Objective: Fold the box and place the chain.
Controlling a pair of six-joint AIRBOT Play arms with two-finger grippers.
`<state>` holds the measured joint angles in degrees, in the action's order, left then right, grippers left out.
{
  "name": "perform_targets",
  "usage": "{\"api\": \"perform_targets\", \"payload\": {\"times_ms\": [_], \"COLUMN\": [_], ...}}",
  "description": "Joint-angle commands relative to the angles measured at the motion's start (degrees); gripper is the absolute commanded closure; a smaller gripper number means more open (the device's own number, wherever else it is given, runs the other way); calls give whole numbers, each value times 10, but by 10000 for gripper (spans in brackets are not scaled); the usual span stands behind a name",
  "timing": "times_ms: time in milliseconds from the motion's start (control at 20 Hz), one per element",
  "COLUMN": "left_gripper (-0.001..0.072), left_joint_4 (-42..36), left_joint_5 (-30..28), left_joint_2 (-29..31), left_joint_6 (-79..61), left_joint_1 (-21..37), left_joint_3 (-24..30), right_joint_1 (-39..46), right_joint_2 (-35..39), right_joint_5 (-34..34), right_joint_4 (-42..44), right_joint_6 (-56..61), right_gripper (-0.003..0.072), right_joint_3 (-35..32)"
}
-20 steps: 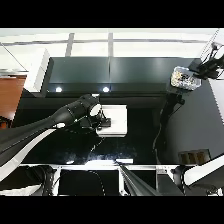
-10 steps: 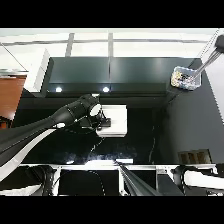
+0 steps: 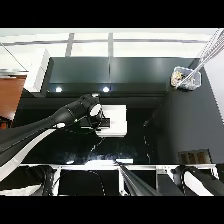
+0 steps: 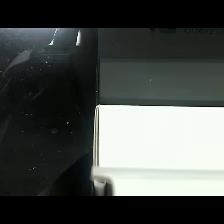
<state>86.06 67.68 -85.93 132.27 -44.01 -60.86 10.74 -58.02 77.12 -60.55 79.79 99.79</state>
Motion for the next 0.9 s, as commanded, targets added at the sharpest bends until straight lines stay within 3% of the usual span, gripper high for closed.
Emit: {"api": "perform_targets", "payload": {"times_ms": [0, 250, 400, 650, 850], "left_gripper": [677, 677, 677, 677, 677], "left_joint_4": [0, 0, 0, 0, 0], "left_joint_5": [0, 0, 0, 0, 0], "left_joint_2": [0, 0, 0, 0, 0], "left_joint_6": [0, 0, 0, 0, 0], "left_joint_1": [0, 0, 0, 0, 0], "left_joint_3": [-1, -1, -1, -1, -1], "right_joint_1": [-60, -167, -228, -270, -297], "right_joint_2": [52, 63, 63, 63, 61], "right_joint_5": [71, 161, 164, 78, -35], "right_joint_4": [21, 29, 70, 208, 236], "right_joint_6": [-17, -18, -19, -36, -38], "right_gripper": [676, 676, 675, 675, 676], "right_joint_3": [-42, -110, -179, -286, -325]}}
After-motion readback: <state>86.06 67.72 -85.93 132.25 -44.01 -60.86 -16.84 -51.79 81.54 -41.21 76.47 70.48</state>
